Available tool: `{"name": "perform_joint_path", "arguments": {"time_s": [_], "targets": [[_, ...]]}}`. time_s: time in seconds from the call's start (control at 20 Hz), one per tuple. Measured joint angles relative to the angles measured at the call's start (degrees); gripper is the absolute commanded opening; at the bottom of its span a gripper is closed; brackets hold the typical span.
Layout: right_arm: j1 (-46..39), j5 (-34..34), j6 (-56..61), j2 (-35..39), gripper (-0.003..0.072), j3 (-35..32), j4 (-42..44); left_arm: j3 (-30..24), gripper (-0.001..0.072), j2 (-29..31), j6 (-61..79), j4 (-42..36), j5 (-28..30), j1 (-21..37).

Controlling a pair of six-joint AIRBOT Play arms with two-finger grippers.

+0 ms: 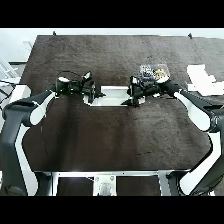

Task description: Fold the box and place the chain.

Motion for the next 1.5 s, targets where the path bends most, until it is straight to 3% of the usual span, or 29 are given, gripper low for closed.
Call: {"name": "perform_joint_path", "arguments": {"time_s": [1.5], "targets": [[-0.8,3.7,1.4,-6.9,0.0569,7.0,-2.0,0.0,0.0021,0.0,0.0,0.0,0.0,0.0]]}}
